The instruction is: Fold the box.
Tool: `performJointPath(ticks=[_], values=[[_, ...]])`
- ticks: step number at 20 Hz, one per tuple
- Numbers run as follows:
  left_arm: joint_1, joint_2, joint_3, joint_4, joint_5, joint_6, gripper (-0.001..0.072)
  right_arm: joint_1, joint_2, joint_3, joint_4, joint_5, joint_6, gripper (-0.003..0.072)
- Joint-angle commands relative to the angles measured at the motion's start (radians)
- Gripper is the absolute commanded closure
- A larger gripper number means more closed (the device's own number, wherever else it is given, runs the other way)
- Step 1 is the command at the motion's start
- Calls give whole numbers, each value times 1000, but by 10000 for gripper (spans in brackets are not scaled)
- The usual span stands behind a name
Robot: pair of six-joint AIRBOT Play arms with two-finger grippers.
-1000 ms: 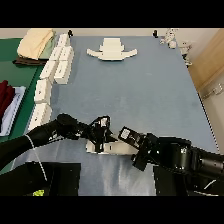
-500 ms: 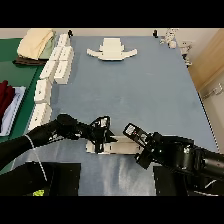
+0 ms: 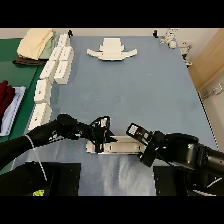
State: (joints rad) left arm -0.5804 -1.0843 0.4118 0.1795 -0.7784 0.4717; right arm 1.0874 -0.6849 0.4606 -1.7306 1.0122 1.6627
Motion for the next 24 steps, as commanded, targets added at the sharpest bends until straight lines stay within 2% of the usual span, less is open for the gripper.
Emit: performJointPath(ticks=[1, 4, 7, 17, 22, 24], values=[[0, -1, 0, 0, 0, 0, 696, -177, 56, -72, 221, -139, -422, -34], [0, -1, 0, 0, 0, 0, 696, -396, 34, -90, 550, -153, -944, -34], [0, -1, 0, 0, 0, 0, 696, -574, -35, -90, 763, -98, -1253, -34], [0, -1, 0, 0, 1, 0, 696, -591, -103, -92, 781, -87, -1285, -34], [0, -1, 0, 0, 1, 0, 696, -600, -145, -113, 857, -55, -1464, -33], [0, -1, 0, 0, 0, 0, 696, -653, -145, -129, 907, -55, -1511, -33]])
